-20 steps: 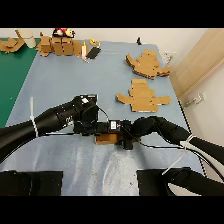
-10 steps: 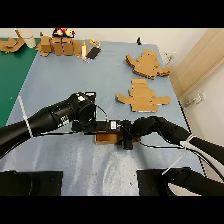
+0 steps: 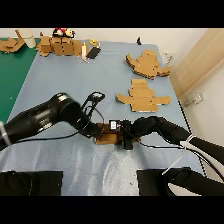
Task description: Fold the box.
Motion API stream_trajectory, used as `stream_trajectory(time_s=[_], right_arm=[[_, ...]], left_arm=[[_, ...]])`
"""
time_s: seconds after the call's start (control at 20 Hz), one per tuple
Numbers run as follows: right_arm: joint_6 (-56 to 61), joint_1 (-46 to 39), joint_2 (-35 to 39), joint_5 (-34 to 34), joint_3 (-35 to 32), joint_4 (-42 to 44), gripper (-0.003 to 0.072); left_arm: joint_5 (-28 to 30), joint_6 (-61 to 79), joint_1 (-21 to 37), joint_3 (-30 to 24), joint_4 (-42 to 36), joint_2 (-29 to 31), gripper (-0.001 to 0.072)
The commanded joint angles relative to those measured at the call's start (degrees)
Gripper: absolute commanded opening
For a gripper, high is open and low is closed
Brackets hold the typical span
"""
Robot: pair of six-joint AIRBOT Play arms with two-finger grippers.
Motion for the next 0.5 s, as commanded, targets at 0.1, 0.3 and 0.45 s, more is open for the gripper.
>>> stream_trajectory(time_s=[0.1, 0.3, 0.45], right_arm=[[0.0, 0.0, 0.0, 0.0, 0.0, 0.0, 0.0441], [0.0, 0.0, 0.0, 0.0, 0.0, 0.0, 0.0440], [0.0, 0.0, 0.0, 0.0, 0.0, 0.0, 0.0441]], left_arm=[[9.2, 30.2, 4.7, -16.1, -15.9, 15.4, 0.0010], [5.2, 54.0, 11.5, -22.1, -27.8, 18.3, 0.0011], [9.0, 61.7, 16.0, -23.5, -25.7, 17.2, 0.0011]])
